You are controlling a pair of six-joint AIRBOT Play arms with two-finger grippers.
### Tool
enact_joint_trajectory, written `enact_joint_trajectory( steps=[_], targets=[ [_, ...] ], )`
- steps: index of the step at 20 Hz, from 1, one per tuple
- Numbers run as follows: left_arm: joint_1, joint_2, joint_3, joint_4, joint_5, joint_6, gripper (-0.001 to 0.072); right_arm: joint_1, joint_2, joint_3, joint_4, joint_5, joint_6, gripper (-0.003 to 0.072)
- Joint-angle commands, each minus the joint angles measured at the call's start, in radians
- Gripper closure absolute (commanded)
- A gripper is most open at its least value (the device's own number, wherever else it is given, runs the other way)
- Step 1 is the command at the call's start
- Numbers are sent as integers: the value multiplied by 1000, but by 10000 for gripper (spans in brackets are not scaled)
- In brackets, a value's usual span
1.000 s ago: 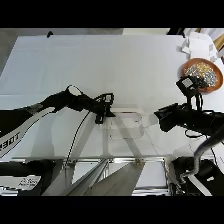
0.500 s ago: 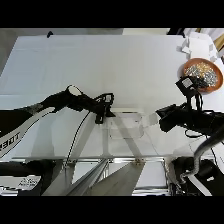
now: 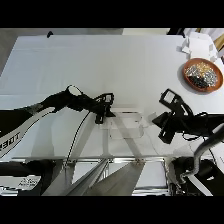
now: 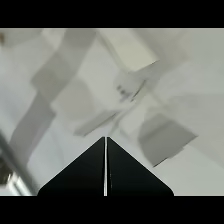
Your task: Fold the box and place the chain.
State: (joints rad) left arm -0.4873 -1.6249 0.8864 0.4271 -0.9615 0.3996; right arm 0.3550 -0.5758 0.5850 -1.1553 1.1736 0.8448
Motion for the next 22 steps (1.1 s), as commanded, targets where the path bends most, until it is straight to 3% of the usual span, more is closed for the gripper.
enact_joint_trajectory(
  steps=[1, 3, 5, 7, 9, 10, 11, 13, 14, 19, 22],
  targets=[
    [0, -1, 1, 0, 0, 0, 700, 1, -73, -1, -3, 248, -248, 667],
    [0, -1, 1, 0, 0, 0, 700, 3, -111, -6, -69, 271, -278, 667],
    [0, -1, 1, 0, -1, 0, 700, 14, -133, -34, -63, 145, -278, 618],
    [0, -1, 1, 0, 0, 0, 700, 14, -139, -84, 18, -6, -278, 443],
    [0, -1, 1, 0, 0, 0, 700, 39, -139, -153, 2, -169, -279, 255],
    [0, -1, 1, 0, 0, 0, 700, 62, -139, -187, -35, -225, -279, 200],
    [0, -1, 1, 0, 0, 0, 700, 87, -138, -215, -76, -264, -282, 190],
    [0, -1, 1, 0, 0, 0, 700, 154, -137, -270, -125, -376, -330, 28],
    [0, -1, 1, 0, 0, 0, 700, 196, -137, -299, -124, -446, -352, -4],
    [0, -1, 1, 0, 0, 0, 700, 348, -137, -364, -122, -727, -360, -4],
    [0, -1, 1, 0, 0, 0, 700, 350, -140, -370, -124, -740, -360, -4]
  ],
)
